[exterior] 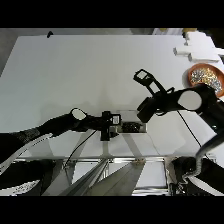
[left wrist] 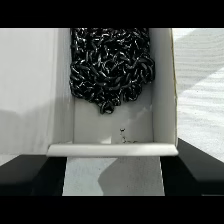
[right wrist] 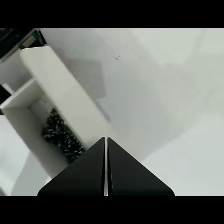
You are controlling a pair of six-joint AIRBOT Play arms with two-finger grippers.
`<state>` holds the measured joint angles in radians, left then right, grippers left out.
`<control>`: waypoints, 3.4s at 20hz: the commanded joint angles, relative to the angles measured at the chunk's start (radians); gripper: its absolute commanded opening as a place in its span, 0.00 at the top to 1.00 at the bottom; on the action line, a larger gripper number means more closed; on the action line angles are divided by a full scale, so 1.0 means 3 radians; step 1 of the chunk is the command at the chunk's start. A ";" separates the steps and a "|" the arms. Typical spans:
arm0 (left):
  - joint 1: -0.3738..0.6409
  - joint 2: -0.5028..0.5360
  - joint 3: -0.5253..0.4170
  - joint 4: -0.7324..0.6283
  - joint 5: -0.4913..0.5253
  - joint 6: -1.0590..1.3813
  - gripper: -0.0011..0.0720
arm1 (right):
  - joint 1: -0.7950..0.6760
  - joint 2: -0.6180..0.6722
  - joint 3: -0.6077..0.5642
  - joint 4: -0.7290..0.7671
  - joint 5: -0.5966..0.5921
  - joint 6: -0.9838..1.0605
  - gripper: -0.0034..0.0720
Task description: Fold the box and place the chain.
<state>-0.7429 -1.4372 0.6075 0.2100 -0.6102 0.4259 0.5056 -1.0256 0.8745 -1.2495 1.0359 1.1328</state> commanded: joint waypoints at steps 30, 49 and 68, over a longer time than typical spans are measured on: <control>-0.0001 0.0003 0.0003 0.0000 0.0000 0.0000 0.54 | 0.0271 0.0261 -0.0524 0.0359 0.0136 -0.1808 0.69; -0.0001 0.0003 0.0003 0.0000 0.0000 0.0000 0.54 | 0.0270 0.0364 -0.0739 0.0144 -0.0270 -0.1759 0.73; -0.0003 0.0003 0.0003 0.0000 0.0000 0.0000 0.54 | 0.0267 0.0402 -0.0979 0.0451 -0.0289 -0.1760 0.55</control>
<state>-0.7429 -1.4372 0.6075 0.2123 -0.6140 0.4271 0.5858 -0.9131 0.5789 -1.1416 0.9501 0.6052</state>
